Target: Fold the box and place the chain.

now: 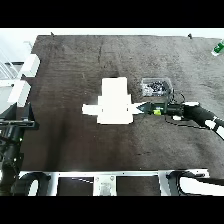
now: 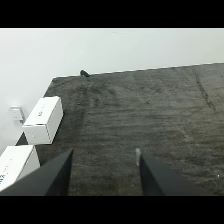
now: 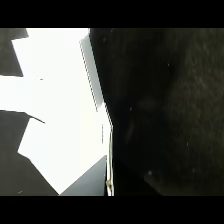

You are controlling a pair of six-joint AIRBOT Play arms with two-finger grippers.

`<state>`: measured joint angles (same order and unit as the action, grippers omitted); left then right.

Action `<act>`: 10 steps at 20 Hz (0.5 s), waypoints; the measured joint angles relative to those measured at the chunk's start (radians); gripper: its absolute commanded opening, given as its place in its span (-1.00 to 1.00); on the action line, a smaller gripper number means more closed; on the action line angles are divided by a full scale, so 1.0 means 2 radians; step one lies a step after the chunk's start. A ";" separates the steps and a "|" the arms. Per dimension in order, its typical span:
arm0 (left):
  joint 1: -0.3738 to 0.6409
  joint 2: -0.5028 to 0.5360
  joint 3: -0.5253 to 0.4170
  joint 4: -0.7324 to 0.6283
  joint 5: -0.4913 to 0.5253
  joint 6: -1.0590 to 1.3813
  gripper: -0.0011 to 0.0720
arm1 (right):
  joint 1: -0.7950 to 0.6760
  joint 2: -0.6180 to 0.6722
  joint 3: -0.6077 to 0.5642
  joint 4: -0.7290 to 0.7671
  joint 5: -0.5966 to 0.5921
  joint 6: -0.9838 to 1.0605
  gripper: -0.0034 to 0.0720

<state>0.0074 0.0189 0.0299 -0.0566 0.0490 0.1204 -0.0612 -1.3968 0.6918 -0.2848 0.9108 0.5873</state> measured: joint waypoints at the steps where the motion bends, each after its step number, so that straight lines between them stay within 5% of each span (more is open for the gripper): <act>1: 0.000 0.000 0.000 0.000 0.000 0.000 0.31 | 0.010 0.000 0.000 0.002 -0.016 -0.003 -0.87; 4: 0.000 0.000 0.000 0.000 -0.007 0.000 0.46 | 0.039 0.000 0.002 0.005 -0.059 -0.008 -0.87; 5: 0.000 0.000 0.000 0.000 -0.012 0.000 0.94 | 0.046 0.000 0.002 0.007 -0.070 -0.009 -0.87; 10: 0.000 -0.002 0.002 0.000 -0.041 0.003 0.97 | 0.066 0.000 0.004 0.029 -0.103 -0.010 -0.87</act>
<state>0.0074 0.0158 0.0334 -0.0563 -0.0322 0.1265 0.0715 -1.3968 0.6998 -0.2264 0.7055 0.5678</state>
